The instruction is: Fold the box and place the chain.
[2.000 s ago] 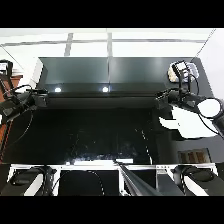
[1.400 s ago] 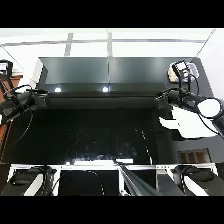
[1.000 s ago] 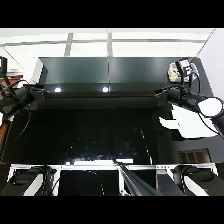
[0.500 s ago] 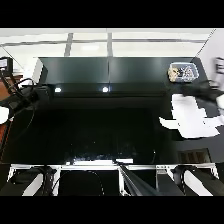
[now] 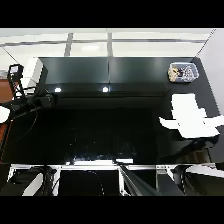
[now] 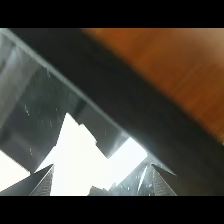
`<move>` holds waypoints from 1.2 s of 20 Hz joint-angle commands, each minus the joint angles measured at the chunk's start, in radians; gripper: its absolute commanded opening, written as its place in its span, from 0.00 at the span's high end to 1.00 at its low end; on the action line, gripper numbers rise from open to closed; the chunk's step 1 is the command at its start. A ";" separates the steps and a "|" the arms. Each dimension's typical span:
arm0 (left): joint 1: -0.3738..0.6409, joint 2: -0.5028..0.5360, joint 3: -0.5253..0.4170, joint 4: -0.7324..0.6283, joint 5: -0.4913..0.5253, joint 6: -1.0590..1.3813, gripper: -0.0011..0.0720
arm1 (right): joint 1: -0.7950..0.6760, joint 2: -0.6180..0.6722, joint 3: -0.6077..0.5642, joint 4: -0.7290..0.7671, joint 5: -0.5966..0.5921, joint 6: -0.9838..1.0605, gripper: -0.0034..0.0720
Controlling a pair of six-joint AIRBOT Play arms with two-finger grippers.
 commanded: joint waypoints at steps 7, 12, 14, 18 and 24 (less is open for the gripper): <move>-0.006 -0.001 0.000 -0.004 -0.011 -0.003 0.02 | -0.016 -0.343 0.224 0.328 0.346 -0.349 0.02; -0.006 -0.001 0.000 -0.004 -0.011 -0.003 0.02 | 0.051 -0.341 0.224 0.130 0.390 -0.360 0.47; -0.005 -0.001 0.000 -0.004 -0.011 -0.003 0.02 | 0.057 -0.325 0.224 0.122 0.393 -0.354 0.82; -0.005 -0.001 0.000 -0.004 -0.012 -0.003 0.02 | 0.101 -0.201 0.178 0.185 0.388 -0.392 0.93; -0.006 -0.001 0.000 -0.004 -0.011 -0.001 0.02 | 0.237 0.145 -0.187 0.367 0.285 -0.429 0.93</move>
